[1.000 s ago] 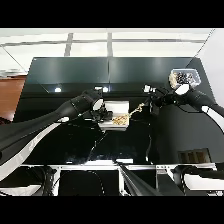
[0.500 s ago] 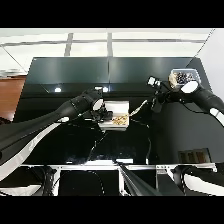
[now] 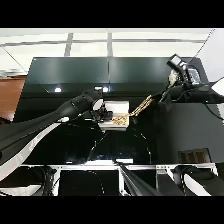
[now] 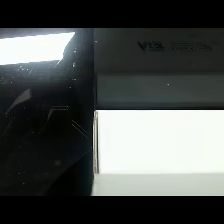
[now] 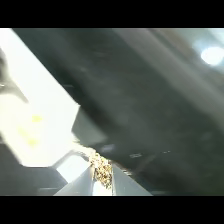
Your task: Fold the box and place the chain.
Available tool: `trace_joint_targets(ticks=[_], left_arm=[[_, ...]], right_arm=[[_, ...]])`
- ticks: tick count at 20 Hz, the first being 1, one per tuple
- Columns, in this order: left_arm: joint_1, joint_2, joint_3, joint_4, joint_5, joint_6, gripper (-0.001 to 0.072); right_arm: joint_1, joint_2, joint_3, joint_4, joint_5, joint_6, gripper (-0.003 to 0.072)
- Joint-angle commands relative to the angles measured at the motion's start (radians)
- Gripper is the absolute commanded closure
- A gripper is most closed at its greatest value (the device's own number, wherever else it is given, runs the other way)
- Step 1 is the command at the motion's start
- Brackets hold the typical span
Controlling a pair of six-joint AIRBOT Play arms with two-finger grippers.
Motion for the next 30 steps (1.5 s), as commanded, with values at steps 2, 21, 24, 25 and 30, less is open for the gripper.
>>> trace_joint_targets(ticks=[2,21,24,25,30], left_arm=[[0.0,-0.001,0.0,0.0,0.0,0.0,0.0679],[0.0,-0.001,0.0,0.0,0.0,0.0,0.0679],[0.0,-0.001,0.0,0.0,0.0,0.0,0.0679],[0.0,-0.001,0.0,0.0,0.0,0.0,0.0679],[0.0,-0.001,0.0,0.0,0.001,0.0,0.0679]], right_arm=[[0.0,0.072,0.072,0.104,0.25,0.258,0.0676],[0.153,0.071,0.114,0.369,0.114,0.348,0.0675],[0.153,0.071,0.114,0.369,0.114,0.348,0.0675],[0.153,0.071,0.114,0.369,0.114,0.348,0.0675],[0.183,0.07,0.114,0.37,0.047,0.357,0.0675]])
